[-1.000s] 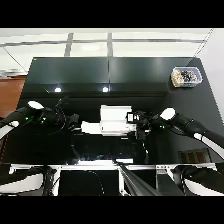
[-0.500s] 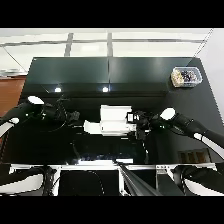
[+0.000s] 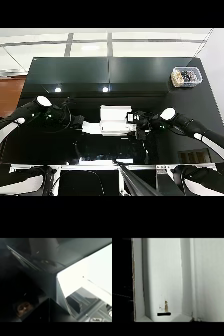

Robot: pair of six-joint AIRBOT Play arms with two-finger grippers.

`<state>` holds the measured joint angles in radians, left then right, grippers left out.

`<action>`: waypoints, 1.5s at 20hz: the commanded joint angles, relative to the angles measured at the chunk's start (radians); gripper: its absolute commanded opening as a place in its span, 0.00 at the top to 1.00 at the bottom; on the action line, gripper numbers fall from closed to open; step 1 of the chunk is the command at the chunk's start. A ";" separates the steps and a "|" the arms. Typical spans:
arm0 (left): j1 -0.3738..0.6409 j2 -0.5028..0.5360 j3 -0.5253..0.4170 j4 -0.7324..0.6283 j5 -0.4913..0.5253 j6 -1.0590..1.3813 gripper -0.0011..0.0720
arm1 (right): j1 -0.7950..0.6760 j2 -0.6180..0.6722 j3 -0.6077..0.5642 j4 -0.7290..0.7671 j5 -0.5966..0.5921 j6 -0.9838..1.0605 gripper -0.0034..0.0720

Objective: Fold the box and place the chain.

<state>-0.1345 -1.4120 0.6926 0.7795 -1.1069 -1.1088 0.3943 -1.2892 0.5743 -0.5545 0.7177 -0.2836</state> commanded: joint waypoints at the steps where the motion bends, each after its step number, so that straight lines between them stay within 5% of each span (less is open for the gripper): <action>1: -0.048 -0.002 0.000 -0.031 0.050 -0.022 0.95 | 0.001 0.000 0.000 0.000 0.000 0.000 0.78; 12: 0.052 -0.002 0.001 -0.176 -0.117 0.122 0.94 | 0.001 0.000 0.000 0.000 0.000 0.000 0.79; 13: 0.052 -0.002 0.001 -0.182 -0.119 0.122 0.87 | 0.001 0.000 0.000 0.000 0.000 0.000 0.78; 15: 0.049 -0.002 0.001 -0.187 -0.120 0.122 0.26 | 0.001 0.000 0.000 0.000 0.000 0.000 0.78; 16: 0.048 -0.002 0.001 -0.191 -0.121 0.122 0.13 | 0.001 0.000 0.000 0.000 0.000 0.000 0.79; 25: -0.047 -0.002 0.029 -0.362 -0.143 0.210 0.14 | 0.001 0.000 0.000 0.000 0.000 0.000 0.79; 27: -0.072 -0.002 0.048 -0.348 -0.143 0.196 0.33 | 0.001 0.000 0.000 0.000 0.000 0.000 0.79; 30: -0.090 -0.001 0.076 -0.303 -0.134 0.133 0.38 | 0.001 0.000 0.000 0.000 0.000 0.000 0.79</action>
<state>-0.2012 -1.4132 0.7448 0.4507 -1.2484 -0.9344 0.3943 -1.2892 0.5743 -0.5545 0.7174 -0.2836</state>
